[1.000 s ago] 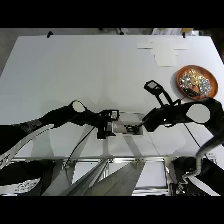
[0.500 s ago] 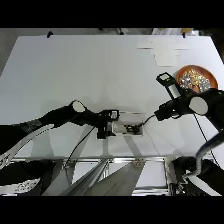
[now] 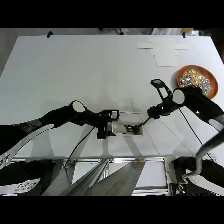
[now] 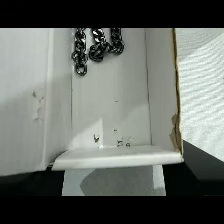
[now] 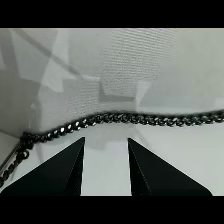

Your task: Fold the box and place the chain.

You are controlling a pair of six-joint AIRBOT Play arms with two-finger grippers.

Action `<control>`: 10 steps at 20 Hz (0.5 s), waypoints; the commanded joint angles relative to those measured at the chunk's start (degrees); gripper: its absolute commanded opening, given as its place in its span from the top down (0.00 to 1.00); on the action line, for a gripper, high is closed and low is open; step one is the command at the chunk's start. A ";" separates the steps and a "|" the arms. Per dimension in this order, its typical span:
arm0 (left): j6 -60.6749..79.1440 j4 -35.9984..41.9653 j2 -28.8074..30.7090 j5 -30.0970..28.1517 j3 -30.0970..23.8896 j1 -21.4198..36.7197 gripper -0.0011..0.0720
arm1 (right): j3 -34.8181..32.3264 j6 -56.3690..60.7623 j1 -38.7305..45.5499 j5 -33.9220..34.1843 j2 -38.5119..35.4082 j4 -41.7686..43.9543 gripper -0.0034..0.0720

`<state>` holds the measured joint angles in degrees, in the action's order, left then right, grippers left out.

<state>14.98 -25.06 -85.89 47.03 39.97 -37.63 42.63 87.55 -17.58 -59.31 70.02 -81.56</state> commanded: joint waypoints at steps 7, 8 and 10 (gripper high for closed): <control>0.02 -0.02 0.00 -0.02 0.02 0.02 0.75 | -0.04 2.71 0.09 3.23 4.15 1.05 0.58; 0.02 0.00 0.00 -0.02 0.02 0.02 0.75 | -0.04 2.71 0.09 3.21 4.15 1.03 0.61; 0.02 -0.02 0.00 -0.02 0.02 0.02 0.75 | -0.04 3.69 0.09 3.19 4.15 1.03 0.64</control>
